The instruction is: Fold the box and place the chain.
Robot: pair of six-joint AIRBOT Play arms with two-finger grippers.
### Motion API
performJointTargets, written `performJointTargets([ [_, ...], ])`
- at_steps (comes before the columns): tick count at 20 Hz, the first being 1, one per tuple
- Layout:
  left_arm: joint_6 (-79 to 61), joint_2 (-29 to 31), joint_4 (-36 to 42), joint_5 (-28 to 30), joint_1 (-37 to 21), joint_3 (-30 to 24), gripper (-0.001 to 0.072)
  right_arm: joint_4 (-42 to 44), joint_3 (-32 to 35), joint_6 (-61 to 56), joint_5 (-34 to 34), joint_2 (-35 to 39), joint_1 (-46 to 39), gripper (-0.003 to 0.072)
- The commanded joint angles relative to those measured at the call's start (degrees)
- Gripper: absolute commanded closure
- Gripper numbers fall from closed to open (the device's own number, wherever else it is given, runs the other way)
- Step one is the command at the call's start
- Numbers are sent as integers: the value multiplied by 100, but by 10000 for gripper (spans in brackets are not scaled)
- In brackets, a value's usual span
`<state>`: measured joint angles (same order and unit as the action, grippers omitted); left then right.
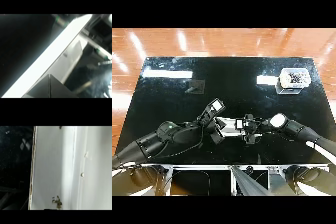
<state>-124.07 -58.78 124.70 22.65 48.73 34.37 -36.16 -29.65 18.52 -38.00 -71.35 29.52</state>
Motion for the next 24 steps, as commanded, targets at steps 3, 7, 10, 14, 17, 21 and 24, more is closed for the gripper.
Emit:
performJointTargets([
  [3, 7, -282, 52, -1392, 240, -2, 691, 7, 2, -2, 9, -4, 0, 194],
  [7, 223, -662, 52, -1860, 240, -2, 691, 7, 2, -2, 9, -4, 2, 194],
  [10, 328, -933, 52, -1880, 247, -2, 691, 7, 2, -2, 7, -4, 0, 194],
  [14, 326, -970, 50, -1884, 245, 0, 691, 7, 2, -2, 9, -4, 0, 194],
  [17, 319, -758, -103, -1827, 238, -2, 691, 7, 2, -4, 9, -4, 0, 194],
  [21, 317, -81, -452, -1049, 90, -2, 691, 7, 2, -4, 9, -4, 0, 194],
  [24, 304, 466, -857, 354, -280, -2, 691, 7, 2, -4, 9, -4, 0, 193],
])
